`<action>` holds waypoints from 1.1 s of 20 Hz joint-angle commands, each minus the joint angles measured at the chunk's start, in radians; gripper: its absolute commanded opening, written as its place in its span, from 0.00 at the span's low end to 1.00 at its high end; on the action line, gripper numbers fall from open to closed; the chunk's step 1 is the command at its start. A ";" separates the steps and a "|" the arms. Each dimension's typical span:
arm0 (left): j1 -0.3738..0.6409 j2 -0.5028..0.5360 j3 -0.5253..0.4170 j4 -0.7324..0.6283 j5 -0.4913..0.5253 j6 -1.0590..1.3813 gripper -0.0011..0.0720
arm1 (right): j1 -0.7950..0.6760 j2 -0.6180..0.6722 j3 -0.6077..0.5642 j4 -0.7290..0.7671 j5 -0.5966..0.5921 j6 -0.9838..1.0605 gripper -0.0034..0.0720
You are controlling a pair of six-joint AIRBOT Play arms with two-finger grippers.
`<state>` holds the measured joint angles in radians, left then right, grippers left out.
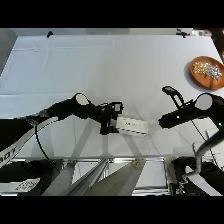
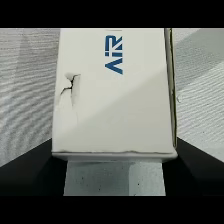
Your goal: Fold the box and place the chain.
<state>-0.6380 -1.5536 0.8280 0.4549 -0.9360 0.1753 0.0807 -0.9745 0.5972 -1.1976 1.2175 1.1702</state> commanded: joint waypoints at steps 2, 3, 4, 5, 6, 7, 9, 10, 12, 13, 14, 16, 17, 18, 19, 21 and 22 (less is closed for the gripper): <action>0.000 0.001 0.001 -0.002 -0.004 0.000 0.46 | -0.001 -0.002 0.001 0.001 -0.026 0.000 0.06; 0.000 0.001 0.001 -0.002 -0.004 0.000 0.47 | -0.001 -0.002 0.001 0.002 -0.033 0.000 0.06; 0.000 0.001 0.001 -0.002 -0.003 0.000 0.47 | -0.001 -0.002 0.001 0.002 -0.034 0.000 0.06; 0.000 0.001 0.001 -0.002 0.002 0.000 0.47 | -0.001 -0.002 0.001 0.002 -0.034 0.000 0.06; 0.000 0.001 0.001 -0.002 0.026 -0.001 0.45 | -0.001 -0.002 0.001 0.002 -0.034 0.000 0.06; 0.001 0.001 0.001 -0.002 0.064 -0.001 0.44 | -0.001 -0.002 0.001 0.002 -0.034 0.000 0.06; 0.001 0.001 0.001 -0.002 0.170 -0.004 0.44 | -0.001 -0.002 0.001 0.002 -0.034 0.000 0.06; 0.001 0.001 0.001 -0.002 0.233 -0.006 0.44 | -0.001 -0.002 0.001 0.002 -0.034 0.000 0.06; 0.001 0.001 0.001 -0.002 0.386 -0.027 0.45 | -0.001 -0.002 0.001 0.001 -0.034 0.000 0.06; 0.002 0.001 0.001 -0.002 0.469 -0.027 0.45 | -0.001 -0.002 0.001 0.001 -0.037 0.000 0.06; 0.005 0.001 0.001 -0.002 0.546 -0.027 0.45 | -0.001 -0.002 0.001 0.000 -0.041 0.000 0.06; 0.022 0.001 0.001 -0.002 0.678 -0.059 0.45 | -0.001 -0.002 0.001 -0.007 -0.059 0.000 0.06; 0.039 0.001 0.001 -0.002 0.746 -0.102 0.45 | -0.001 -0.002 0.001 -0.013 -0.069 0.000 0.06; 0.061 0.001 0.001 -0.002 0.801 -0.149 0.45 | -0.001 -0.002 0.001 -0.018 -0.080 0.000 0.06; 0.091 0.001 0.001 -0.002 0.851 -0.200 0.45 | -0.001 -0.002 0.001 -0.017 -0.080 0.000 0.06; 0.164 0.001 0.001 -0.002 0.915 -0.275 0.45 | -0.001 -0.002 0.001 -0.013 -0.080 0.000 0.06; 0.208 0.001 0.001 -0.002 0.927 -0.303 0.45 | -0.001 -0.002 0.001 -0.013 -0.081 0.000 0.06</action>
